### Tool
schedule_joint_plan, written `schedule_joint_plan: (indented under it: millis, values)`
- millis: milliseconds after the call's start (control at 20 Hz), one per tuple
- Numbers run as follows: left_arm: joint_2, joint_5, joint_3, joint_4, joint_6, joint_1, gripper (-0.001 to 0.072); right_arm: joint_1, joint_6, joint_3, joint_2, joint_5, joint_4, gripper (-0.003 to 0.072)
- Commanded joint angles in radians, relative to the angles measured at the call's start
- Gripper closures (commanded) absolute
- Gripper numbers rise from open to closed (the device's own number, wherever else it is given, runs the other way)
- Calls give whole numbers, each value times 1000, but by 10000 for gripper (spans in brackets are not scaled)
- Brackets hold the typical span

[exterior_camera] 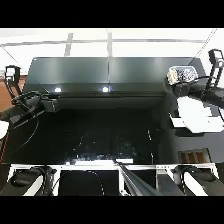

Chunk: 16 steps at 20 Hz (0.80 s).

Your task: Fold the box and place the chain.

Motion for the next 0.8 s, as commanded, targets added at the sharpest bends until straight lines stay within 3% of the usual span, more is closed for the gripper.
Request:
schedule_joint_plan:
  millis: [0, 100, 200, 250, 400, 500, 650, 750]
  values:
    - [-89, 24, 2, -51, -1, -4, -10, -3, 4, 0, -50, -148, -29, -25]
    - [-146, -23, 2, -53, -3, -6, -10, -68, 163, 9, -126, -143, -271, -24]
    - [-173, -58, 2, -53, -3, -6, -10, -249, 422, 68, -226, -87, -570, -24]
    - [-176, -69, 2, -51, -3, -6, -10, -367, 454, 111, -281, -51, -621, -24]
    - [-176, -83, 2, -54, -5, -6, -9, -669, 427, 283, -460, 112, -609, -24]
    - [-176, -80, 2, -54, -5, -6, -9, -779, 314, 415, -582, 219, -563, -24]
    - [-176, -78, 2, -69, -5, -6, -10, -833, 99, 615, -771, 441, -444, -24]
    - [-176, -74, 2, -70, -5, -6, -9, -826, -8, 670, -852, 535, -404, -23]
